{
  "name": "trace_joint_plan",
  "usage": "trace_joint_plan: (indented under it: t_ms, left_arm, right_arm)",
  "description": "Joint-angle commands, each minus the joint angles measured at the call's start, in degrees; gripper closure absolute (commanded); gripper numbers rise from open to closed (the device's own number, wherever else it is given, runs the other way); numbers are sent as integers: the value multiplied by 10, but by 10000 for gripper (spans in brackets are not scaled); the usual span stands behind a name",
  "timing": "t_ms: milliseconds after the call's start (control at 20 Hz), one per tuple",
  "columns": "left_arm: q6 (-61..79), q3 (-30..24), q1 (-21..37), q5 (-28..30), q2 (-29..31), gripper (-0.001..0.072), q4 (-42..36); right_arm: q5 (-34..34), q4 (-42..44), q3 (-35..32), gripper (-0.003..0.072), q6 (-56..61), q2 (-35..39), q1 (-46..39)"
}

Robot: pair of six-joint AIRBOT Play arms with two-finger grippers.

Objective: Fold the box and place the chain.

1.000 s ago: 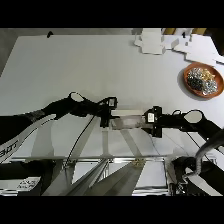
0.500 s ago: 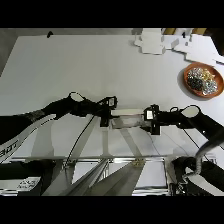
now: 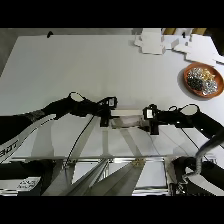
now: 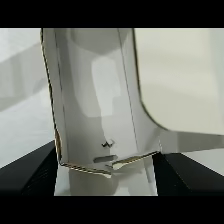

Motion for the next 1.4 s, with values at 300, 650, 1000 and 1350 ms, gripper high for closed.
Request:
trace_joint_plan:
  t_ms: [300, 650, 1000, 1350]
  left_arm:
    - [0, 0, 0, 0, 0, 700, 0]
    - [0, 0, 0, 0, 0, 700, 0]
    - [0, 0, 0, 0, 0, 700, 0]
    - [0, 0, 0, 0, 0, 700, 0]
  right_arm:
    - [37, -13, -20, 85, 6, -1, 0]
    - [37, -16, -25, 85, 28, -1, 0]
    - [11, 3, -43, 84, -8, -1, 0]
    - [8, 36, -42, 70, -40, -30, 16]
